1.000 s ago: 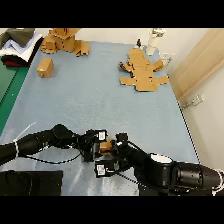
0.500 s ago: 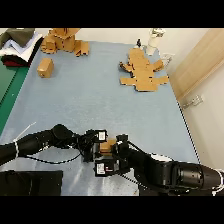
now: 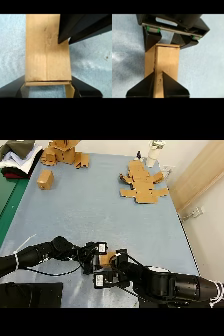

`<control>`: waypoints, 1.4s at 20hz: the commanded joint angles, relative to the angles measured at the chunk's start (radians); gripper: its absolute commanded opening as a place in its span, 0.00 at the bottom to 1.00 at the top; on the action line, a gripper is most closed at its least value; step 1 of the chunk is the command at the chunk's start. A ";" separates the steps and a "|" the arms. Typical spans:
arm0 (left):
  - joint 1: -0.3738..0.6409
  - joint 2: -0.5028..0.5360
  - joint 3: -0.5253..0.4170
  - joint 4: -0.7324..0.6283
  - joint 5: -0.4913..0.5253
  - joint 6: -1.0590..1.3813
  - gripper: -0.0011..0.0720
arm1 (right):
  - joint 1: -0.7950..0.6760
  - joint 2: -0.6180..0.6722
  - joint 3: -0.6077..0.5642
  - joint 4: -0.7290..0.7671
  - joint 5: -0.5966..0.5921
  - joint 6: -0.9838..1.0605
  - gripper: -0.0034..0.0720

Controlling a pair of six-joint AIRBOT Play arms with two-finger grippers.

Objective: Fold the box.

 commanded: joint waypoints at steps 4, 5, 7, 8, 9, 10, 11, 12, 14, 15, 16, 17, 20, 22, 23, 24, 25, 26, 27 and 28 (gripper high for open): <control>0.000 0.000 0.000 0.000 0.001 -0.001 0.67 | 0.000 -0.005 0.000 0.024 0.000 0.000 0.26; 0.000 0.000 0.000 0.000 0.001 -0.001 0.67 | 0.000 -0.004 0.000 0.024 0.000 0.000 0.32; 0.000 0.000 0.000 0.000 0.001 -0.001 0.67 | 0.001 0.000 0.000 0.024 0.000 0.000 0.48; 0.000 0.000 0.000 0.000 0.001 -0.001 0.67 | 0.001 0.004 0.001 0.023 0.000 0.000 0.48; 0.000 0.000 0.000 0.000 0.001 -0.001 0.67 | 0.001 0.008 0.004 0.019 -0.001 0.000 0.48; 0.000 0.000 0.000 0.000 0.000 -0.001 0.67 | 0.001 0.013 0.005 0.011 0.000 0.000 0.48; 0.000 0.000 0.000 0.000 0.001 -0.001 0.67 | 0.001 0.019 0.005 0.008 -0.001 0.000 0.48; 0.000 0.000 0.000 0.000 0.001 -0.001 0.67 | 0.001 0.024 0.005 0.010 -0.002 0.000 0.48; 0.000 0.000 0.000 0.000 0.001 -0.001 0.67 | 0.006 0.048 0.011 0.059 -0.027 0.000 0.48; 0.000 0.000 0.000 0.000 0.000 -0.001 0.67 | 0.012 0.073 0.022 0.134 -0.063 0.016 0.48; 0.000 0.000 0.000 0.000 0.000 -0.001 0.67 | 0.011 0.105 0.031 0.261 -0.115 0.075 0.47; 0.000 0.000 0.000 0.000 0.000 -0.001 0.67 | 0.011 0.136 0.030 0.399 -0.167 0.188 0.35; 0.000 0.000 0.000 0.000 0.001 -0.001 0.67 | 0.011 0.173 -0.034 0.709 -0.178 0.612 0.04; 0.000 0.000 0.000 0.000 0.000 -0.001 0.67 | 0.011 0.172 -0.115 0.776 0.001 0.795 0.04; 0.000 0.000 0.000 0.000 0.000 -0.001 0.67 | 0.003 0.172 -0.156 0.774 0.145 0.900 0.04; 0.000 0.000 0.000 0.000 0.000 -0.001 0.67 | -0.011 0.172 -0.193 0.770 0.299 1.008 0.04; 0.000 0.000 0.000 0.000 0.001 -0.001 0.67 | -0.028 0.172 -0.230 0.764 0.459 1.122 0.04; 0.000 0.000 0.000 0.000 0.002 -0.001 0.67 | -0.048 0.172 -0.268 0.762 0.620 1.205 0.04; 0.000 0.000 0.000 0.000 0.001 -0.001 0.67 | -0.069 0.172 -0.299 0.763 0.745 1.250 0.04; 0.000 0.000 0.000 0.000 0.001 -0.001 0.67 | -0.088 0.172 -0.319 0.763 0.806 1.268 0.04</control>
